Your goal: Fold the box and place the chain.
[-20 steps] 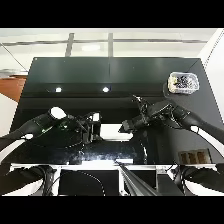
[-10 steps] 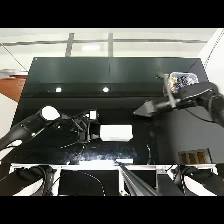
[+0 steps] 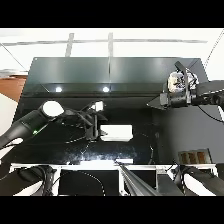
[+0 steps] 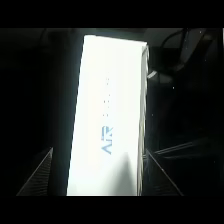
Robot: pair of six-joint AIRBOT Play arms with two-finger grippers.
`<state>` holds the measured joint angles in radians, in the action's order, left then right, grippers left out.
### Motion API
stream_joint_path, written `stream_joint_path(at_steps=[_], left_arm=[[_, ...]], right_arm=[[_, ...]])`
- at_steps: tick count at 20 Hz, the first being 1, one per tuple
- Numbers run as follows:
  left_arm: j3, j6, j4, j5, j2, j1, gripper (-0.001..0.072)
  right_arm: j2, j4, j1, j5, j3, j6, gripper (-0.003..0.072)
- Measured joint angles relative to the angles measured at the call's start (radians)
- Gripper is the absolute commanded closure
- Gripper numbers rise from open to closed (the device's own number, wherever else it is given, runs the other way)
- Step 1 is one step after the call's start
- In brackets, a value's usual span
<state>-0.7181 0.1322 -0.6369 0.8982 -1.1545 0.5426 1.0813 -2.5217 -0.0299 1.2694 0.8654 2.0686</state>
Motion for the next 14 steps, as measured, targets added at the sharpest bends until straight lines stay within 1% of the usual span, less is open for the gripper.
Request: stream_joint_path(at_steps=[3,6,11,14], left_arm=[[-0.024,0.017,0.005,-0.033,-0.058,0.054,-0.0003],[-0.032,0.026,0.008,-0.059,-0.084,0.098,-0.0003],[-0.035,0.032,0.009,-0.122,-0.099,0.133,-0.0003],[-0.035,0.033,0.009,-0.136,-0.11,0.139,-0.0003]], right_arm=[[-0.001,0.014,-0.004,-0.005,0.0,0.0,0.066],[-0.001,0.022,-0.006,-0.015,0.0,0.0,0.066],[-0.001,0.027,-0.006,-0.032,0.0,0.0,0.066],[-0.001,0.028,-0.006,-0.036,0.0,0.0,0.066]])
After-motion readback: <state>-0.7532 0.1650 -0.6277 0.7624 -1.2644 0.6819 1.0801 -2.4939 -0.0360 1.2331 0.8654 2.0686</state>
